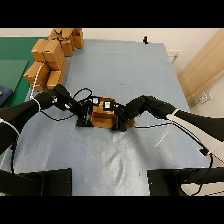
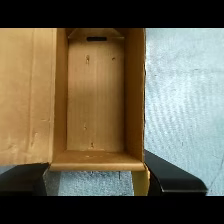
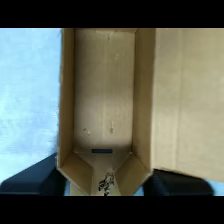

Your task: Fold the box.

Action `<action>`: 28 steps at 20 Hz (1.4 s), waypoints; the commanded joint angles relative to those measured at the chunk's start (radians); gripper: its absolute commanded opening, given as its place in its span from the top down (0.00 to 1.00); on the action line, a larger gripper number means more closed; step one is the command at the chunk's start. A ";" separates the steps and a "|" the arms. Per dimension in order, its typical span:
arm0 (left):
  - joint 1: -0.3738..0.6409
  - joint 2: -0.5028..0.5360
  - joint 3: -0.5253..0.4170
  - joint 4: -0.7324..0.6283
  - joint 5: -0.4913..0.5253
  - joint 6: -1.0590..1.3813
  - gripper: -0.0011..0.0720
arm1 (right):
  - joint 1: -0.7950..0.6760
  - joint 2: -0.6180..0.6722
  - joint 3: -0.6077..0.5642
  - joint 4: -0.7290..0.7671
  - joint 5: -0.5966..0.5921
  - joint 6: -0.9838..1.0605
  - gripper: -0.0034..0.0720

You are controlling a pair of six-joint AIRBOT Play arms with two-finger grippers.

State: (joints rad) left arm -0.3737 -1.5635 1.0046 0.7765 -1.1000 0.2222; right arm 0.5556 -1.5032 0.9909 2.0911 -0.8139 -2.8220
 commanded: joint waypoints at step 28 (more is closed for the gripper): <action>0.002 -0.001 0.001 0.010 0.013 -0.014 0.91 | -0.095 0.313 0.076 0.147 -0.126 0.354 0.53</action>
State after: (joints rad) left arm -0.3714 -1.5635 1.0046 0.7860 -1.0920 0.2092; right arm 0.4549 -1.2568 1.0286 2.0804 -1.0546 -2.5187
